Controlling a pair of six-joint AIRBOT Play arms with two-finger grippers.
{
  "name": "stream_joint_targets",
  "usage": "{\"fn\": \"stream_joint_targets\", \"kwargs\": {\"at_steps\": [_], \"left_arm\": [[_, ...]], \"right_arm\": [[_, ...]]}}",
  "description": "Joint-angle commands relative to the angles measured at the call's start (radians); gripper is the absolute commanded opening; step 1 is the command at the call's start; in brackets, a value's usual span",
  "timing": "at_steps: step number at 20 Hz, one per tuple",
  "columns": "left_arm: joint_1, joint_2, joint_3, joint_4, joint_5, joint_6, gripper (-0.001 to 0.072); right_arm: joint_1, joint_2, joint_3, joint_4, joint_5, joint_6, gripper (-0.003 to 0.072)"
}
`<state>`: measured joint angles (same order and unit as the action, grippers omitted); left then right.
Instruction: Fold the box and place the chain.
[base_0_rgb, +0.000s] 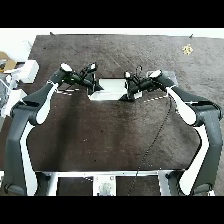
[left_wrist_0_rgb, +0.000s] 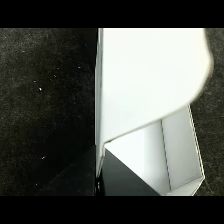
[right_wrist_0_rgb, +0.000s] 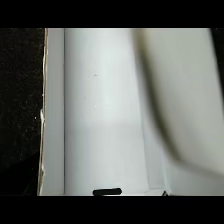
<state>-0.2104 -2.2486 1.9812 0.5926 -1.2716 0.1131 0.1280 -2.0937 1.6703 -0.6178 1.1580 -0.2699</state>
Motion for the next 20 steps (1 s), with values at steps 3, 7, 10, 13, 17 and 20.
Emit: {"fn": "stream_joint_targets", "kwargs": {"at_steps": [3, 7, 10, 13, 17, 20], "left_arm": [[0.0, -0.001, 0.0, -0.002, 0.0, 0.0, 0.0013], [0.0, -0.001, 0.0, -0.002, 0.001, 0.0, 0.0013], [0.0, -0.001, 0.0, -0.002, 0.0, 0.0, 0.0013], [0.0, -0.001, 0.0, -0.002, 0.0, 0.0, 0.0013], [0.0, -0.001, 0.001, -0.002, -0.011, 0.0, 0.0094], [0.0, 0.002, 0.002, -0.028, -0.003, -0.037, 0.0414]], "right_arm": [[-0.001, -0.001, 0.0, 0.001, -0.002, 0.001, 0.0487], [0.0, -0.001, 0.0, 0.001, -0.002, 0.001, 0.0486], [0.0, -0.001, 0.0, 0.001, -0.002, 0.001, 0.0487], [0.0, -0.001, 0.0, 0.001, -0.002, 0.001, 0.0487], [0.0, -0.001, 0.0, 0.001, -0.002, 0.001, 0.0486], [-0.001, -0.001, 0.0, 0.001, -0.002, 0.001, 0.0486]]}}
